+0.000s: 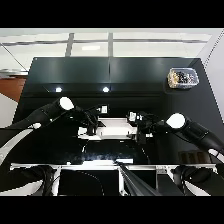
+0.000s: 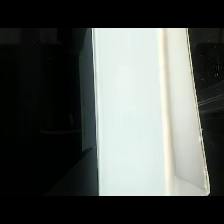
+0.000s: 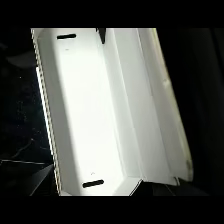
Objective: Fold the box and place the chain.
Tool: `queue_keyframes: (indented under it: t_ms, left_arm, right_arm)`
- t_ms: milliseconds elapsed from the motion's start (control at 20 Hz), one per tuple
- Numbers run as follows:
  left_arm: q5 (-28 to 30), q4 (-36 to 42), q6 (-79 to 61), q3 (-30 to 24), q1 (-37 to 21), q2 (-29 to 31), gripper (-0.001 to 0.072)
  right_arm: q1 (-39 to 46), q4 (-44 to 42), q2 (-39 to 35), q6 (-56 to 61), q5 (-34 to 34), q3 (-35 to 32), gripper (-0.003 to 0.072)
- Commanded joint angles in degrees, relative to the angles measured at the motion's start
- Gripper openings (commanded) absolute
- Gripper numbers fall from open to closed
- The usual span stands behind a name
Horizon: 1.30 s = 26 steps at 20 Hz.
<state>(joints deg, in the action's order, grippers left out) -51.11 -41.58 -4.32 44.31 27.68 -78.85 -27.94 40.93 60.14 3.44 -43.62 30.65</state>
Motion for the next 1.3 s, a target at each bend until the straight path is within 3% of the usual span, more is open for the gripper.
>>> queue_keyframes:
  t_ms: [0, 450, 1250]
  left_arm:
    - [0.57, 0.07, 0.00, 0.07, 0.02, 0.04, 0.0030]
    - [2.21, 0.09, 0.00, 0.07, 0.02, 0.02, 0.0031]
    - [2.69, 0.09, 0.04, 0.07, 0.02, -0.07, 0.0030]
  right_arm:
    - [0.04, -2.03, 1.27, -2.40, -0.31, -0.11, 0.0700]
    - [0.02, -5.14, 7.91, -7.15, 0.17, -0.92, 0.0700]
    - [0.02, -4.70, 9.64, -7.82, 2.71, -0.94, 0.0699]
